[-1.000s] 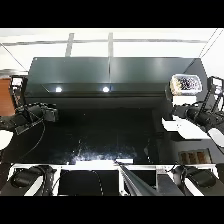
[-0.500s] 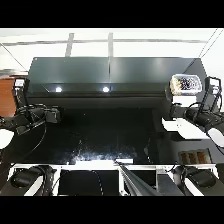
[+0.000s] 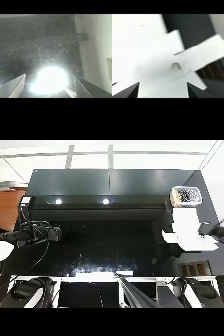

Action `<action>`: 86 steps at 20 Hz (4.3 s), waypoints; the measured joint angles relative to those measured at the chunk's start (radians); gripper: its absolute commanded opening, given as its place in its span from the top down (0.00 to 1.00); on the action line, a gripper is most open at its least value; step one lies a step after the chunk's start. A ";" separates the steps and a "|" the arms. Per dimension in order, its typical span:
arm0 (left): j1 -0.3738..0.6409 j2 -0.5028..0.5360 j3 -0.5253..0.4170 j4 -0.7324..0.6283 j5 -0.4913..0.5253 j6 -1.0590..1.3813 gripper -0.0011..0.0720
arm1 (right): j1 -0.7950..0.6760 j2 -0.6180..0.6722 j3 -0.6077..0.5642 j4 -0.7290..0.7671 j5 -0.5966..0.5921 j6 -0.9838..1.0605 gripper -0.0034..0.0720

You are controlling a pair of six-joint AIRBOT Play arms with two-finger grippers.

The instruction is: Fold the box and place the chain.

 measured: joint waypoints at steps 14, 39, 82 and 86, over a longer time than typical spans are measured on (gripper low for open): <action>0.000 0.000 0.000 -0.062 -0.009 0.000 0.01 | -0.867 -0.504 0.238 0.773 -0.029 -0.651 0.05; 0.000 -0.029 0.000 -0.071 0.013 -0.002 0.01 | -0.906 -1.075 0.693 0.923 0.440 -1.025 0.87; 0.002 -0.198 0.000 -0.438 -0.006 0.106 0.01 | 0.362 0.120 -0.336 1.491 -0.166 -0.956 0.93; 0.025 -0.257 0.000 -0.478 -0.058 0.154 0.01 | 0.516 0.128 -0.393 1.490 -0.329 -0.997 0.93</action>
